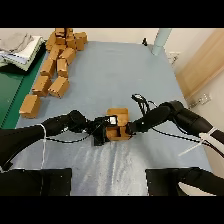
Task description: Fold the box.
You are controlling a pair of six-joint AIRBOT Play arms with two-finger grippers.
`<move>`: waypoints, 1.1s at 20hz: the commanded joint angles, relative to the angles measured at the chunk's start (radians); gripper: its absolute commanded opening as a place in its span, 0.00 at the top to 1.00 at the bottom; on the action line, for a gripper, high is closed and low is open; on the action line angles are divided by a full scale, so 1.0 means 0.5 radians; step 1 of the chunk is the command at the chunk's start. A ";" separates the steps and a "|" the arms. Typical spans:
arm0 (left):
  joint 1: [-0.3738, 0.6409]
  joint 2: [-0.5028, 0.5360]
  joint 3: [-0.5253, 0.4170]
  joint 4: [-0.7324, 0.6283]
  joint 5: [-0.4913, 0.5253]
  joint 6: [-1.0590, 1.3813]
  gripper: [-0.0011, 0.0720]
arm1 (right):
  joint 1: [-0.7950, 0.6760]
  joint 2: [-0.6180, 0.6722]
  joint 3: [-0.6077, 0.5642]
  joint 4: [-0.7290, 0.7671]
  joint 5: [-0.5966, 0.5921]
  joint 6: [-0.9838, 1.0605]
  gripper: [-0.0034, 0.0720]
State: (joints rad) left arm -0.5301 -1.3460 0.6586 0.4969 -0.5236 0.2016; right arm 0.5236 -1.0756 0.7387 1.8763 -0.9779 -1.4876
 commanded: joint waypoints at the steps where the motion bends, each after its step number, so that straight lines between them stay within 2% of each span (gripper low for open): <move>1: 0.001 -0.001 0.002 0.001 0.001 0.001 0.44 | 0.240 -0.063 0.104 -0.440 -0.005 0.534 0.30; 2: 0.001 -0.001 0.002 0.001 0.000 0.001 0.44 | 0.294 -0.092 0.134 -0.510 -0.023 0.640 0.27; 5: 0.001 -0.001 0.002 0.001 0.001 0.001 0.44 | 0.391 -0.196 0.211 -0.570 -0.079 0.847 0.26; 10: 0.001 -0.001 0.002 0.001 0.000 0.001 0.44 | 0.401 -0.392 0.334 -0.580 -0.170 1.043 0.26; 14: 0.001 -0.001 0.002 0.001 0.001 0.001 0.44 | 0.403 -0.491 0.372 -0.704 -0.278 1.267 0.26; 16: 0.001 -0.001 0.002 0.001 0.000 0.001 0.44 | 0.403 -0.527 0.373 -0.729 -0.311 1.320 0.34; 17: 0.001 -0.001 0.002 0.001 0.000 0.001 0.44 | 0.403 -0.542 0.373 -0.729 -0.314 1.321 0.42; 18: 0.001 -0.001 0.002 0.001 0.000 0.001 0.44 | 0.403 -0.554 0.372 -0.729 -0.314 1.321 0.52; 19: 0.001 -0.001 0.002 0.001 0.000 0.001 0.44 | 0.403 -0.565 0.373 -0.729 -0.314 1.321 0.69; 21: 0.001 -0.001 0.002 0.001 0.001 0.001 0.44 | 0.404 -0.577 0.373 -0.728 -0.314 1.321 0.94; 22: 0.001 -0.001 0.002 0.001 0.000 0.001 0.44 | 0.404 -0.578 0.373 -0.724 -0.314 1.321 0.95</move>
State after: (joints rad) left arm -0.5301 -1.3460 0.6586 0.4973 -0.5236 0.2020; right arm 0.7261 -1.3525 0.9253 1.5257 -1.1194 -0.8413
